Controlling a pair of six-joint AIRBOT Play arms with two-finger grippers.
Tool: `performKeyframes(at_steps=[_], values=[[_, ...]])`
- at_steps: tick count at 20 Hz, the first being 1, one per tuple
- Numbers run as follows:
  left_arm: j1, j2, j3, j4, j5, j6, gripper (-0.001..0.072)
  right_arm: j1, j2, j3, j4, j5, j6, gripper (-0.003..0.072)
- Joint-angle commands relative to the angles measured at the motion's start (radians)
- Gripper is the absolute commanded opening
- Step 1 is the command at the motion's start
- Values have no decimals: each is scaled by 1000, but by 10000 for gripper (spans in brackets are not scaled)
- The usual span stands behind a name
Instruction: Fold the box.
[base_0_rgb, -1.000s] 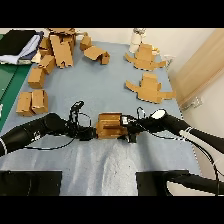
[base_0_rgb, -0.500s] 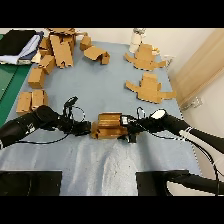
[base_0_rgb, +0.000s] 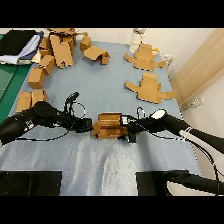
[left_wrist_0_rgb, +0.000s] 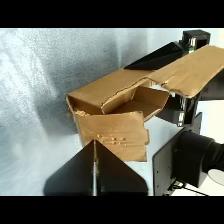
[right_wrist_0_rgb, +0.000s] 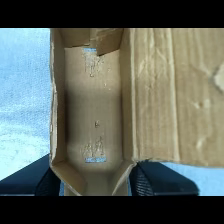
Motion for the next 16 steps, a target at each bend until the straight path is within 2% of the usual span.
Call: performKeyframes(at_steps=[1, 9, 14, 15, 16], values=[[1, 0, 2, -7, -1, 24, 477, 0, -1, 0, 0, 0, 0, 560], [0, -2, 1, 2, 5, 24, 477, 0, -1, 0, 0, 0, 1, 561], [-54, -2, 13, 11, 17, 39, 478, 0, -1, -1, 0, 1, 0, 560], [-64, -2, 13, 11, 9, 39, 494, 0, -1, 0, 0, 1, 1, 561], [-77, -2, 13, 11, 9, 35, 597, 0, -1, 0, 0, 1, 1, 561]])
